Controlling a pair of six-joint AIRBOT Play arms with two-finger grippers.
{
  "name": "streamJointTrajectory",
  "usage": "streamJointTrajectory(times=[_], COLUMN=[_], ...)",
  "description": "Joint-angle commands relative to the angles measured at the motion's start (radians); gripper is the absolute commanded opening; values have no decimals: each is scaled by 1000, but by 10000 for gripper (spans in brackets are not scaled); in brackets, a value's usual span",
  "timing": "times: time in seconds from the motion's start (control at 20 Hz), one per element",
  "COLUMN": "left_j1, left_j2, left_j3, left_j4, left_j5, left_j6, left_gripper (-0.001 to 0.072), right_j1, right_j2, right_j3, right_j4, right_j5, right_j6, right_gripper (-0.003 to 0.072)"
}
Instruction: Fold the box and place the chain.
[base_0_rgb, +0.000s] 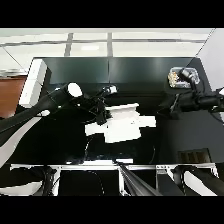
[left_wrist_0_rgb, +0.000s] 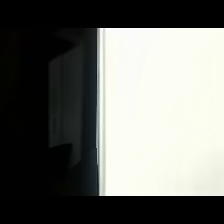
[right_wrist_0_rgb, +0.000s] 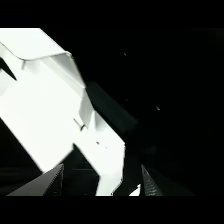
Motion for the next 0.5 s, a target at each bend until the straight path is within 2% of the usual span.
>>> streamJointTrajectory(times=[0.0, 0.1, 0.15, 0.2, 0.25, 0.3, 0.45], left_j1=[-21, -21, -21, -21, -21, -21, -21], left_j2=[-37, -58, -63, -64, -64, -64, -64], left_j3=[-10, -10, -10, -10, -10, -10, -10], left_j4=[-17, -23, -22, -22, -21, -21, -21], left_j5=[73, 55, 43, 31, 24, 24, 24], left_j6=[228, 238, 246, 252, 258, 262, 260], left_gripper=[27, 27, 27, 27, 27, 27, 27], right_j1=[134, 225, 243, 253, 255, 255, 256], right_j2=[18, 17, 17, 17, 17, 17, 17], right_j3=[-125, -157, -159, -159, -159, -162, -195], right_j4=[-27, -44, -49, -48, -49, -50, -66], right_j5=[-349, -465, -470, -457, -426, -397, -297], right_j6=[-225, -240, -240, -239, -239, -237, -216], right_gripper=[555, 556, 557, 558, 651, 708, 708])
